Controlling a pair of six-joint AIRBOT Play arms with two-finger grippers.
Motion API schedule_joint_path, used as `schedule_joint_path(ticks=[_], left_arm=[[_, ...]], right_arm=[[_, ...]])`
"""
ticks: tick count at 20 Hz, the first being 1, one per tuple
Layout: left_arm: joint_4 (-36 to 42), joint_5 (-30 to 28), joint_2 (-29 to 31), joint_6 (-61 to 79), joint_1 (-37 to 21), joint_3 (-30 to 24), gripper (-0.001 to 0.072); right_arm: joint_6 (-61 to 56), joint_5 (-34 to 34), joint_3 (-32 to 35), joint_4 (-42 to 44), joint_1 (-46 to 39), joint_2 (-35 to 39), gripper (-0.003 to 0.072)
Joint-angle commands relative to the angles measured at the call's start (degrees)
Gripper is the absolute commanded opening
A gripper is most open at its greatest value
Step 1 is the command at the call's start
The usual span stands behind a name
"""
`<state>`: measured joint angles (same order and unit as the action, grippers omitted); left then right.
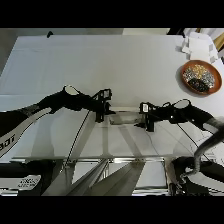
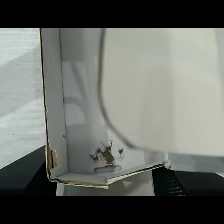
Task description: Fold the box and place the chain.
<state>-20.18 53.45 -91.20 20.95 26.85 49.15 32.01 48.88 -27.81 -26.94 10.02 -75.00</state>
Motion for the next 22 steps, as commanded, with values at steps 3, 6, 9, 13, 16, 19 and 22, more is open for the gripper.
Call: schedule_joint_path(ticks=[3, 6, 9, 13, 16, 19, 22], left_arm=[[0.0, -0.1, 0.0, 0.0, 0.0, 0.0, 0.0011], [0.0, -0.1, 0.0, 0.0, 0.0, 0.0, 0.0011], [0.0, -0.1, 0.0, 0.0, 0.0, 0.0, 0.0011], [0.0, -0.1, 0.0, 0.0, 0.0, 0.0, 0.0011], [0.0, -0.1, 0.0, 0.0, 0.0, 0.0, 0.0011], [0.0, -0.1, 0.0, 0.0, 0.0, 0.0, 0.0011], [0.0, -0.1, 0.0, 0.0, 0.0, 0.0, 0.0011]], right_arm=[[0.0, -1.0, 0.0, 0.0, 0.0, -1.0, 0.0514], [0.0, -1.4, 0.0, 0.0, 0.0, -1.0, 0.0514], [0.0, -1.4, 0.0, 0.0, 0.0, -1.0, 0.0514], [0.0, -1.3, 0.0, 0.0, 0.0, -1.0, 0.0423], [0.0, -1.3, 0.0, 0.2, 0.0, -1.0, 0.0415], [0.0, -1.0, 0.0, 1.3, 0.0, -1.0, 0.0454], [0.0, -0.4, -0.1, 3.3, 0.0, -1.0, 0.0684]])
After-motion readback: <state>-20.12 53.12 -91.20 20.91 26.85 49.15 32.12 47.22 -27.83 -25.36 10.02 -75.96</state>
